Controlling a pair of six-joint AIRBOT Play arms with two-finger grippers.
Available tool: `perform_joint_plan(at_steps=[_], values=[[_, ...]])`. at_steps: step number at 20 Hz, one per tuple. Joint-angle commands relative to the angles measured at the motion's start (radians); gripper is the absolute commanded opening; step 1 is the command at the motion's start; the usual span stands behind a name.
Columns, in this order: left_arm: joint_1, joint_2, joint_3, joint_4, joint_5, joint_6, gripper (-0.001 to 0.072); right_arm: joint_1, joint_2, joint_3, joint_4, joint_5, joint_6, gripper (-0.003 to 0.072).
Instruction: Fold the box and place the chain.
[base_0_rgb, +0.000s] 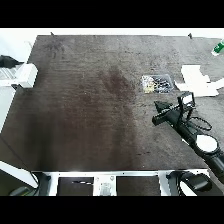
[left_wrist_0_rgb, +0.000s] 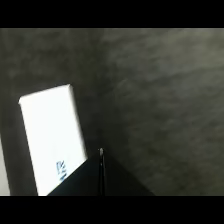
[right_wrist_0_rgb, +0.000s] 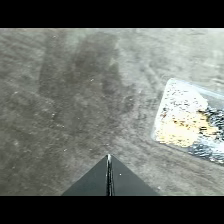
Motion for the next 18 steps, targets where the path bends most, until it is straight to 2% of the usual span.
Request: perform_joint_plan(at_steps=[1, 4, 6, 8, 10, 12, 16, 18], values=[[0.001, 0.083, 0.036, -0.098, 0.001, 0.013, 0.0012, 0.0, 0.001, 0.001, 0.0, -0.045, 0.001, 0.0009], [-0.004, 0.21, -0.013, -0.111, 0.108, 0.08, 0.0012, 0.0, 0.001, 0.002, 0.001, -0.053, 0.007, 0.0008], [-0.01, 0.308, -0.084, -0.135, 0.176, 0.145, 0.0012, 0.0, 0.001, 0.002, 0.001, -0.06, 0.039, 0.0008], [-0.01, 0.411, -0.193, -0.238, 0.23, 0.245, 0.0012, 0.0, 0.001, 0.002, 0.001, -0.059, 0.054, 0.0009], [-0.01, 0.532, -0.358, -0.348, 0.299, 0.377, 0.0012, 0.0, 0.001, 0.002, 0.001, -0.064, 0.058, 0.0008], [-0.01, 0.668, -0.568, -0.48, 0.348, 0.536, 0.0012, 0.0, 0.001, 0.002, 0.001, -0.078, 0.081, 0.0008], [-0.01, 0.993, -1.066, -0.801, 0.397, 0.869, 0.0012, 0.0, 0.001, 0.002, 0.001, -0.085, 0.081, 0.0008], [-0.011, 1.163, -1.287, -0.887, 0.401, 0.954, 0.0012, 0.0, 0.019, 0.001, 0.001, -0.085, 0.08, 0.0007]])
